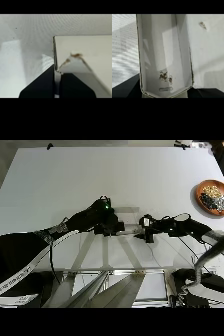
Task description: Fold the box and place the chain.
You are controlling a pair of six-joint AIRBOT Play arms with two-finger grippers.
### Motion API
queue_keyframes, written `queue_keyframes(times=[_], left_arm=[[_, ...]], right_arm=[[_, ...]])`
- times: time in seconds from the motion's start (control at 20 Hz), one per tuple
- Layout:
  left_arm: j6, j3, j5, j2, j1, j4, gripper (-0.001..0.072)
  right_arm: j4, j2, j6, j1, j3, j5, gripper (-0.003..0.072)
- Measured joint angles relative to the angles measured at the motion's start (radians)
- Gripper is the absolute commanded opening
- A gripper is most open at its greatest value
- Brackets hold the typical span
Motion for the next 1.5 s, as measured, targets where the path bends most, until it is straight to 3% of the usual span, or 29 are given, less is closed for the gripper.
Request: queue_keyframes(times=[0.05,0.15,0.55,1.05,1.2,1.25,1.3,1.35,1.5], left_arm=[[0.001,0.000,-0.013,0.000,0.001,-0.003,0.0234],[0.006,0.001,-0.005,0.000,0.002,-0.010,0.0294],[0.017,0.001,0.089,0.024,0.009,0.012,0.0294],[0.027,0.001,0.026,0.006,0.002,0.045,0.0292],[0.027,0.001,0.020,-0.003,-0.005,0.045,0.0260],[0.027,0.001,0.019,-0.006,-0.006,0.045,0.0203],[0.027,0.001,0.019,-0.008,-0.008,0.045,0.0039],[0.028,0.001,0.024,-0.009,-0.009,0.053,0.0006],[0.032,0.001,0.025,-0.011,-0.011,0.052,0.0007]], right_arm=[[0.002,0.000,0.001,0.000,0.000,0.000,0.0406],[0.002,-0.001,-0.002,0.001,0.000,-0.002,0.0406],[0.000,-0.001,-0.002,0.002,0.000,-0.001,0.0406],[-0.001,-0.001,-0.001,0.002,0.000,0.001,0.0406],[-0.001,-0.001,-0.001,0.002,0.000,0.001,0.0406],[-0.001,-0.001,-0.001,0.002,0.000,0.001,0.0406],[-0.001,-0.001,-0.001,0.002,0.000,0.001,0.0406],[-0.001,-0.001,-0.001,0.002,0.000,0.001,0.0406],[0.000,-0.001,0.000,0.002,0.000,0.002,0.0406]])
